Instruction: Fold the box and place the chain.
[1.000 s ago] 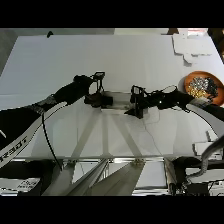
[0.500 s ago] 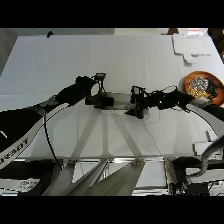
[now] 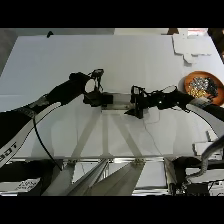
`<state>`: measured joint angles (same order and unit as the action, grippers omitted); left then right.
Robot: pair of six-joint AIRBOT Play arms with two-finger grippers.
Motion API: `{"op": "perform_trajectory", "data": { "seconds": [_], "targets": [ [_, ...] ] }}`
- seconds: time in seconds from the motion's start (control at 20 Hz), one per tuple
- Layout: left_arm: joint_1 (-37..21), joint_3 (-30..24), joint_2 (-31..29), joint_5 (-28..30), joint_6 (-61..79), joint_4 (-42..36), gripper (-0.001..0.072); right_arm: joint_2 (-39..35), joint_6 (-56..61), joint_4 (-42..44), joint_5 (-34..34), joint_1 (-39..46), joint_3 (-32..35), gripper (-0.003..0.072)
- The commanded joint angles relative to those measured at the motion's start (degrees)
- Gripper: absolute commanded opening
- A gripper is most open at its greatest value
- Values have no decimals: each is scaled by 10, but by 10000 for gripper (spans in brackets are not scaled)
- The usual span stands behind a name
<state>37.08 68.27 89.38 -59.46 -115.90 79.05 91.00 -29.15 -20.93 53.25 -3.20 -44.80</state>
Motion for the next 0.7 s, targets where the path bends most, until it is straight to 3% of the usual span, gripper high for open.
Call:
{"op": "perform_trajectory", "data": {
  "seconds": [0.0, 0.15, 0.35, 0.55, 0.65],
  "targets": [
    [-11, 1, -36, -35, 38, -3, 297, 0, 0, 0, 1, 0, 0, 432],
    [-28, 1, -74, -71, 104, -29, 297, 0, 0, 0, 1, 0, 0, 432],
    [-83, 0, -123, -82, 246, -139, 297, 0, 0, 0, 1, 0, 0, 432],
    [-165, -23, -134, -99, 568, -275, 296, 0, 0, 0, 1, 0, 0, 432],
    [-210, -57, -133, -89, 768, -298, 296, 0, 0, 0, 1, 0, 0, 432]
  ]
}}
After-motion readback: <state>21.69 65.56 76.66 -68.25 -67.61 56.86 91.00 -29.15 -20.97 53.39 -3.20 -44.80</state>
